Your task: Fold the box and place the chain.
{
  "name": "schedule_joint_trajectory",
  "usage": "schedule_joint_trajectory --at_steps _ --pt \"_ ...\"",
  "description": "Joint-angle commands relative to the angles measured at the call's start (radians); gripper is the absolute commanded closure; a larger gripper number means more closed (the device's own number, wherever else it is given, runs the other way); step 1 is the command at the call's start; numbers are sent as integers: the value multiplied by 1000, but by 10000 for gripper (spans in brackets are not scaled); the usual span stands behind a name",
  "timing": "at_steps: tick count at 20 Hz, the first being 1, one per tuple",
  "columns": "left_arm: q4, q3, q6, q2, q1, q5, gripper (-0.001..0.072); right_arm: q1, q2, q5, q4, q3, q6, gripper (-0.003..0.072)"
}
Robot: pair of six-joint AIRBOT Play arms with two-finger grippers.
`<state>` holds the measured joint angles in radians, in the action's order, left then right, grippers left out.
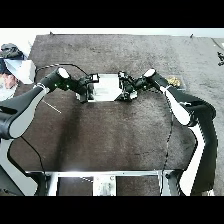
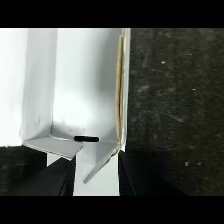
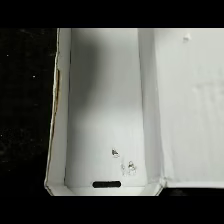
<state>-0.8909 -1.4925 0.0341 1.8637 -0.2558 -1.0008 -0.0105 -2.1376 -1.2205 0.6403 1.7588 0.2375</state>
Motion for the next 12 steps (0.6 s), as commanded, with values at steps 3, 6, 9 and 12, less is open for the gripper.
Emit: schedule_joint_trajectory --at_steps 3,6,9,12 --pt "1 0 0 0 0 14 435 0 0 -3 0 1 1 302" --pt "9 0 1 0 3 17 436 0 0 -3 0 1 1 302" --pt "101 0 40 5 1 9 530 0 0 -3 0 1 1 302" --pt "174 0 90 26 1 -19 525 0 0 -3 0 1 1 302"
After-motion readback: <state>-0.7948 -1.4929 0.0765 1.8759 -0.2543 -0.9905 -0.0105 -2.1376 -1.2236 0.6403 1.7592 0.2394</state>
